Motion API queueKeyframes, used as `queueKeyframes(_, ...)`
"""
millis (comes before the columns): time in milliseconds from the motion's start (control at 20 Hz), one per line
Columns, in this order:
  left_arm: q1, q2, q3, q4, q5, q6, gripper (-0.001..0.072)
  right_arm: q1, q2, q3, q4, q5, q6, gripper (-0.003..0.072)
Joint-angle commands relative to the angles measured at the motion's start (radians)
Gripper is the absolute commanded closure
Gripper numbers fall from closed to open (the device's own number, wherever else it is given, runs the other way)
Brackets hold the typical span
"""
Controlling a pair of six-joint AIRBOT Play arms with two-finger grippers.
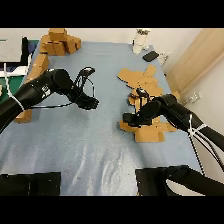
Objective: Fold the box.
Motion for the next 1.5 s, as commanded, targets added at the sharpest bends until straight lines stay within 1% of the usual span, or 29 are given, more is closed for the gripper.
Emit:
queueKeyframes(0,0.001,0.000,0.001,0.000,0.000,0.000,0.0695,0.004,-0.006,0.000,0.004,0.005,0.003,0.0684)
queueKeyframes(650,0.001,0.000,0.001,0.000,0.000,0.000,0.0695,0.003,-0.011,0.003,0.011,0.020,0.003,0.0683)
queueKeyframes(700,0.001,0.000,0.001,0.000,0.001,0.000,0.0695,-0.014,-0.011,0.023,-0.032,0.009,0.002,0.0683)
queueKeyframes(750,0.001,0.000,0.001,0.000,0.001,0.000,0.0695,-0.049,-0.011,0.066,-0.099,-0.044,-0.002,0.0682)
queueKeyframes(800,0.001,0.000,0.001,-0.001,0.001,0.000,0.0695,-0.095,-0.011,0.115,-0.188,-0.115,-0.001,0.0662)
queueKeyframes(850,0.001,0.000,0.001,-0.001,0.002,0.000,0.0695,-0.157,-0.011,0.169,-0.305,-0.195,-0.002,0.0525)
queueKeyframes(900,0.001,0.000,0.001,0.000,0.008,0.000,0.0695,-0.224,-0.011,0.211,-0.420,-0.261,-0.005,0.0306)
queueKeyframes(950,0.001,0.000,0.001,0.000,0.029,0.000,0.0695,-0.305,-0.011,0.242,-0.499,-0.302,-0.053,0.0255)
queueKeyframes(1000,0.001,-0.001,0.001,0.000,0.051,0.000,0.0695,-0.398,-0.011,0.256,-0.536,-0.315,-0.113,0.0255)
queueKeyframes(1050,0.001,-0.001,0.001,0.000,0.065,0.000,0.0695,-0.492,-0.012,0.257,-0.534,-0.313,-0.172,0.0255)
queueKeyframes(1150,0.001,0.000,0.001,-0.001,0.077,0.000,0.0695,-0.687,-0.033,0.257,-0.460,-0.293,-0.308,0.0256)
queueKeyframes(1200,0.001,0.000,0.001,-0.005,0.081,0.000,0.0695,-0.776,-0.048,0.257,-0.382,-0.279,-0.401,0.0256)
queueKeyframes(1350,0.001,-0.001,0.001,-0.027,0.085,0.000,0.0695,-1.000,-0.117,0.257,-0.061,-0.227,-0.722,0.0255)
queueKeyframes(1450,0.001,0.000,0.001,-0.031,0.088,0.000,0.0695,-1.085,-0.185,0.257,0.095,-0.221,-0.839,0.0255)
